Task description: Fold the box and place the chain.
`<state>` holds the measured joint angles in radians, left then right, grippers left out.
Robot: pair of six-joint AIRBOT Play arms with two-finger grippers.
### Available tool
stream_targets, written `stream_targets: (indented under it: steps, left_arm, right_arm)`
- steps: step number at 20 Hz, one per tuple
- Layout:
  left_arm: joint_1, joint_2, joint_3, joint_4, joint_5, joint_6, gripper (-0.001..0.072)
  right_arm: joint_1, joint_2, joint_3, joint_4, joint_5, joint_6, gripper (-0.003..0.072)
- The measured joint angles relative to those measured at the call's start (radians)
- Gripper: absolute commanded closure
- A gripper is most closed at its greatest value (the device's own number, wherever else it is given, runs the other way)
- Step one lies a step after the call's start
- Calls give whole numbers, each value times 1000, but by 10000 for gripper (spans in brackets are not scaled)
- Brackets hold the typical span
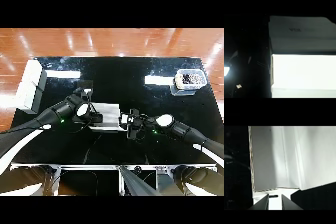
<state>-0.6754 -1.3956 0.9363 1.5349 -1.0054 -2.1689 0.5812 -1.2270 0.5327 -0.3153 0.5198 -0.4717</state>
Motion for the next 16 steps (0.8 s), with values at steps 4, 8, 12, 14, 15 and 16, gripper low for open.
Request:
stream_targets:
  steps: [4, 8, 12, 14, 15, 16]
  left_arm:
    - [0, 0, 0, -5, 4, 0, 687]
    - [0, 0, 0, -6, 4, 1, 687]
    - [0, 0, 0, -6, 5, 1, 687]
    - [0, 0, 0, -6, 8, 1, 687]
    - [0, 0, 0, -6, 8, 1, 687]
    - [0, 0, 0, -6, 7, 0, 687]
  right_arm:
    - [4, -8, 0, 42, 0, -25, 487]
    - [28, -19, 1, 95, -2, -75, 487]
    - [40, -24, 1, 115, -9, -95, 369]
    - [42, -26, 1, 121, -10, -101, 291]
    - [42, -26, 1, 122, -10, -101, 291]
    - [42, -26, 1, 122, -11, -101, 290]
